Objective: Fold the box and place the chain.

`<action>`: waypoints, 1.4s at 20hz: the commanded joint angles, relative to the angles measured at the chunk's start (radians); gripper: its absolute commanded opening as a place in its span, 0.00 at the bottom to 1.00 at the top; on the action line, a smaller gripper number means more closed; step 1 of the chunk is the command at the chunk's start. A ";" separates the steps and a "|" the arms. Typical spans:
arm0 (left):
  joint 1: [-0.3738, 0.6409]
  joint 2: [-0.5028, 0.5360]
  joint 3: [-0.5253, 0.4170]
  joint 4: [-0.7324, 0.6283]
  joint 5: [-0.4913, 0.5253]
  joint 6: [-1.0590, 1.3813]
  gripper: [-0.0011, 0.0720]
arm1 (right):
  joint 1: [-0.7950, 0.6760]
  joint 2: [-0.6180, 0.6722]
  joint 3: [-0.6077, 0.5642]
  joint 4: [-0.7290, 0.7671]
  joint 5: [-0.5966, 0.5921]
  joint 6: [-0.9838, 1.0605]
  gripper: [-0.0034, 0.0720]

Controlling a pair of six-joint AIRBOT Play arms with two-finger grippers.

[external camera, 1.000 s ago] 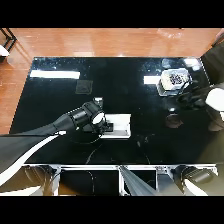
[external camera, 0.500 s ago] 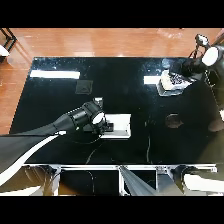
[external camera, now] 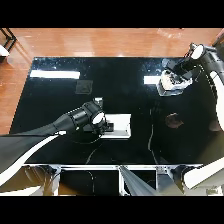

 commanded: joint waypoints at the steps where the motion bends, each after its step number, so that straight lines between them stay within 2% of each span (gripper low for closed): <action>1: 0.001 0.000 0.001 0.000 0.000 0.000 0.05 | -0.005 -0.034 0.013 0.019 -0.023 0.051 0.75; 6: 0.001 0.000 0.001 0.000 0.000 0.000 0.05 | -0.016 -0.034 0.013 0.021 -0.032 0.105 0.74; 15: 0.001 0.000 0.001 0.000 0.000 0.000 0.05 | -0.041 -0.030 0.014 0.124 -0.029 0.101 0.74; 26: 0.001 0.000 0.001 0.000 0.000 0.000 0.05 | -0.059 -0.024 0.014 0.110 -0.025 0.091 0.74; 27: 0.001 0.000 0.001 0.000 0.001 0.000 0.05 | -0.059 -0.029 0.013 0.111 -0.025 0.091 0.70; 28: 0.001 0.000 0.001 0.000 0.002 0.000 0.05 | -0.058 -0.034 0.014 0.111 -0.025 0.091 0.62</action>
